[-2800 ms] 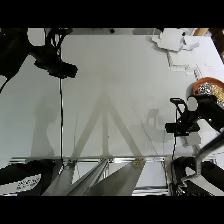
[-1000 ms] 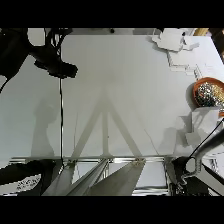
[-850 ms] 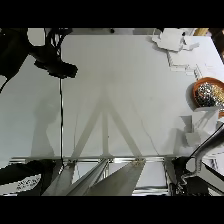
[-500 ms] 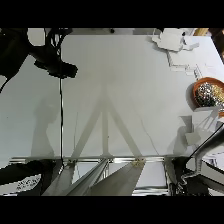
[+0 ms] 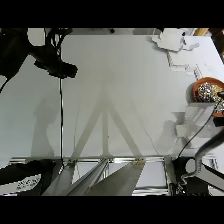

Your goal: Fold the box and place the chain.

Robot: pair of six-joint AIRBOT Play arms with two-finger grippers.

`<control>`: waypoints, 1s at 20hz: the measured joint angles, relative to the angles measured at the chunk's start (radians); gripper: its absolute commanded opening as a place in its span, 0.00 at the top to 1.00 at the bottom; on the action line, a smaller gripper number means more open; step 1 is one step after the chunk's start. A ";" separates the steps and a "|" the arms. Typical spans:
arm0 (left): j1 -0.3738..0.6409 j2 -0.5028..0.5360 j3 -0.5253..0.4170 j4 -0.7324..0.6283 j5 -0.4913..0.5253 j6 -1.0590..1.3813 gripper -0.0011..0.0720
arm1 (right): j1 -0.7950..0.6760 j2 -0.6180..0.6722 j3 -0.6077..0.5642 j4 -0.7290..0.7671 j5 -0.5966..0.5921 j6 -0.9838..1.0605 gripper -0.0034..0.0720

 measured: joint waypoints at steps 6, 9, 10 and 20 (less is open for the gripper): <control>0.000 0.000 0.000 0.000 0.000 0.000 0.97 | 0.286 0.198 -0.019 0.359 0.103 0.028 0.93; 0.000 0.000 0.000 0.000 0.007 0.001 0.97 | 0.440 0.317 -0.066 0.512 0.060 0.080 0.93; 0.000 0.000 0.000 0.000 0.031 0.003 0.97 | 0.493 0.351 -0.087 0.552 0.032 0.104 0.93; 0.030 -0.006 -0.188 -0.418 0.173 0.386 0.37 | 0.821 0.440 -0.176 0.674 -0.137 0.229 0.93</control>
